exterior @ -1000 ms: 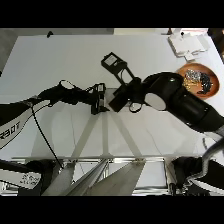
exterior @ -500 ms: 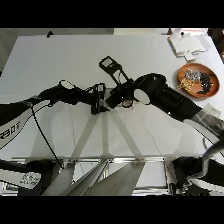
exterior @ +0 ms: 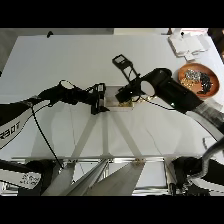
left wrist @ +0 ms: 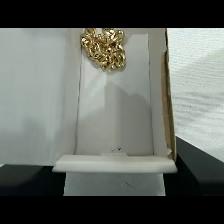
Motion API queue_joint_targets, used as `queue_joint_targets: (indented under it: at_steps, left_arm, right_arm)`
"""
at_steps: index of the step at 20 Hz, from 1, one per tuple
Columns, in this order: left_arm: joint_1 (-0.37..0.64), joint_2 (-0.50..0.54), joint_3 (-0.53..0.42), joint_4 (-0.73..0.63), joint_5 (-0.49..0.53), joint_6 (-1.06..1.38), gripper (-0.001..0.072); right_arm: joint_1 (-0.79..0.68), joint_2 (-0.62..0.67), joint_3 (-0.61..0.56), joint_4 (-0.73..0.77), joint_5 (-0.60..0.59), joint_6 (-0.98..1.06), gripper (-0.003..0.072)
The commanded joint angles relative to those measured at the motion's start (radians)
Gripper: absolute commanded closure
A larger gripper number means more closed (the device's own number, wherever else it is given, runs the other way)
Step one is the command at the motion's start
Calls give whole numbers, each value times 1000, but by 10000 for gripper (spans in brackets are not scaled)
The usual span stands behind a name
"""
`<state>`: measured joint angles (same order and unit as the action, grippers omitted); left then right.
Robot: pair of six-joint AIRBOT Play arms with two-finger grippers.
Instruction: Fold the box and place the chain.
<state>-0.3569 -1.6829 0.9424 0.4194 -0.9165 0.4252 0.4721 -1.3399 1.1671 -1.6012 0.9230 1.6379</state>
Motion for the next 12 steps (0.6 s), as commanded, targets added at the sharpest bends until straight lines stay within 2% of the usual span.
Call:
queue_joint_targets:
  at_steps: [1,5,6,8,12]
  left_arm:
    - [0,0,1,0,0,0,537]
    - [0,0,1,0,0,0,537]
    - [0,0,1,0,0,0,537]
    - [0,0,1,0,0,0,537]
    - [0,0,1,0,0,0,537]
  right_arm:
    - [-87,58,1,-127,49,118,361]
    - [-343,125,0,-141,115,121,361]
    - [-412,126,1,-141,136,120,343]
    - [-551,125,0,-140,161,120,258]
    - [-792,112,0,-115,153,120,198]
